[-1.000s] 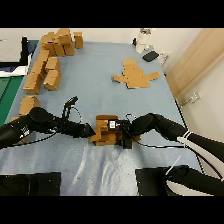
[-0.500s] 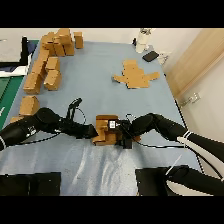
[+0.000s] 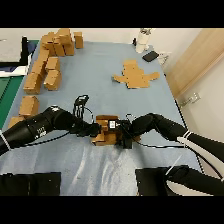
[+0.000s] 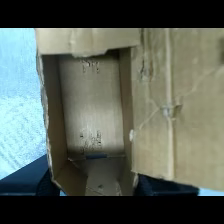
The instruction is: Fold the box.
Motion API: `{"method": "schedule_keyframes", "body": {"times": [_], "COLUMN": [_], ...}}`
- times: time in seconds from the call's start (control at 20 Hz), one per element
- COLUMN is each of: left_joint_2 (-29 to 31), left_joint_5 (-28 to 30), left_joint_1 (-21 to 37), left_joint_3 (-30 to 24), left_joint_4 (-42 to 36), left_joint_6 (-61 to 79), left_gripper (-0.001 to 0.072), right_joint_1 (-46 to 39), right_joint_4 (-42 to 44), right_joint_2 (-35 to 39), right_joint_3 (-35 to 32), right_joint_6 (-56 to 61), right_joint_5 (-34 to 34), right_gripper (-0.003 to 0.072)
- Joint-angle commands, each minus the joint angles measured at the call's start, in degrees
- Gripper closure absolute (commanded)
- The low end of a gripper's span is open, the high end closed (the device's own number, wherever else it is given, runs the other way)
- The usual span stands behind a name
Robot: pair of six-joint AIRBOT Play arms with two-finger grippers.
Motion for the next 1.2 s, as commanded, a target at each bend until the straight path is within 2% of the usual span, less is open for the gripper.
{"method": "schedule_keyframes", "body": {"times": [0.0, 0.25, 0.4, 0.65, 0.85, 1.05, 1.1, 1.15], "left_joint_2": [-0.66, -3.19, -5.38, -12.11, -15.72, -17.42, -17.44, -17.42], "left_joint_5": [-1.88, -2.29, -2.99, -13.03, -15.41, -16.28, -16.61, -16.98], "left_joint_1": [-4.04, -7.50, -9.55, -12.00, -12.70, -13.03, -13.07, -13.07], "left_joint_3": [1.29, 2.12, 5.16, 13.07, 17.00, 17.46, 17.46, 17.49], "left_joint_4": [9.27, 11.63, 13.75, 18.82, 21.88, 21.73, 21.86, 21.84], "left_joint_6": [-13.33, -19.39, -21.51, -24.24, -26.18, -26.21, -26.21, -26.29], "left_gripper": [0.0323, 0.0322, 0.0323, 0.0322, 0.0323, 0.0324, 0.0361, 0.0364], "right_joint_1": [-0.02, -0.02, -0.02, -0.02, -0.02, -0.02, -0.02, -0.02], "right_joint_4": [-0.04, -0.07, -0.07, -0.07, -0.07, -0.07, -0.09, -0.09], "right_joint_2": [-0.04, -0.04, -0.04, -0.04, -0.04, -0.04, -0.04, -0.04], "right_joint_3": [-0.02, -0.02, -0.02, -0.02, -0.02, -0.02, -0.02, -0.02], "right_joint_6": [0.00, 0.00, 0.00, 0.00, 0.00, 0.00, 0.00, 0.00], "right_joint_5": [0.02, 0.00, 0.00, 0.02, 0.00, 0.02, 0.02, 0.02], "right_gripper": [0.0173, 0.0172, 0.0173, 0.0173, 0.0173, 0.0173, 0.0172, 0.0173]}}
